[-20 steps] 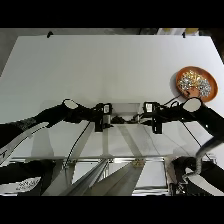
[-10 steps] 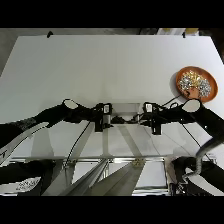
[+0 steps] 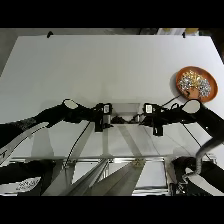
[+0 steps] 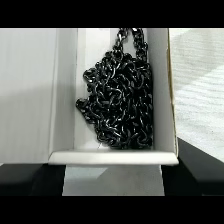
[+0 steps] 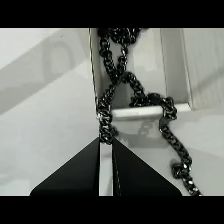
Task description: Fold the box and place the chain.
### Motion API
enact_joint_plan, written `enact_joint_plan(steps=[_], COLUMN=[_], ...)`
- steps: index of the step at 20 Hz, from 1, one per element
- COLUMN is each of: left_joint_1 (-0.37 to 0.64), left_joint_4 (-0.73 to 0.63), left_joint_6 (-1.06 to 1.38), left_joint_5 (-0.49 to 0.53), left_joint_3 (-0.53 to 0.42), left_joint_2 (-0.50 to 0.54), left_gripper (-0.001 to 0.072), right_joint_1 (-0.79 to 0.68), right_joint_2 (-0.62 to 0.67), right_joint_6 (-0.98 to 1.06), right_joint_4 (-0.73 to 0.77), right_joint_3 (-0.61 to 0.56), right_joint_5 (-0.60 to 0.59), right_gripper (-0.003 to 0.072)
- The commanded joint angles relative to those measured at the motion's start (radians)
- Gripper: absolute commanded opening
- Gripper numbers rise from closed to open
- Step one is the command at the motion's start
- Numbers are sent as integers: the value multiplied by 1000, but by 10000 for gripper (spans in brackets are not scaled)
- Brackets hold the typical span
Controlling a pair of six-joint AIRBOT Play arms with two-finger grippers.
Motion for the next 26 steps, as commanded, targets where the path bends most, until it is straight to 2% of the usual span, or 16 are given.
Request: enact_joint_plan(steps=[1, 4, 7, 14, 19, 23, 25, 26], left_joint_1=[0, 0, 0, 0, 0, 0, 0, 0], left_joint_4=[0, 0, 0, 0, 0, 0, 0, 0], left_joint_6=[0, 0, 0, 0, 0, 0, 0, 0], left_joint_5=[0, 0, 0, 0, 0, 0, 0, 0], left_joint_3=[0, 0, 0, 0, 0, 0, 0, 0], left_joint_2=[0, 0, 0, 0, 0, 0, 0, 0], left_gripper=[389, 389, 389, 389, 389, 389, 389, 389], right_joint_1=[-1, -1, -1, 5, 138, 151, 151, 150], right_joint_2=[47, 121, 168, 169, 116, 68, 67, 67], right_joint_6=[79, 79, 75, 33, 19, 40, 68, 87], right_joint_4=[-40, 29, 177, 457, 448, 333, 276, 241], right_joint_3=[0, 0, 0, 0, 0, 0, 6, 21], right_joint_5=[20, 20, 18, 1, -161, -165, -165, -155], right_gripper=[16, 16, 16, 16, 16, 31, 202, 216])
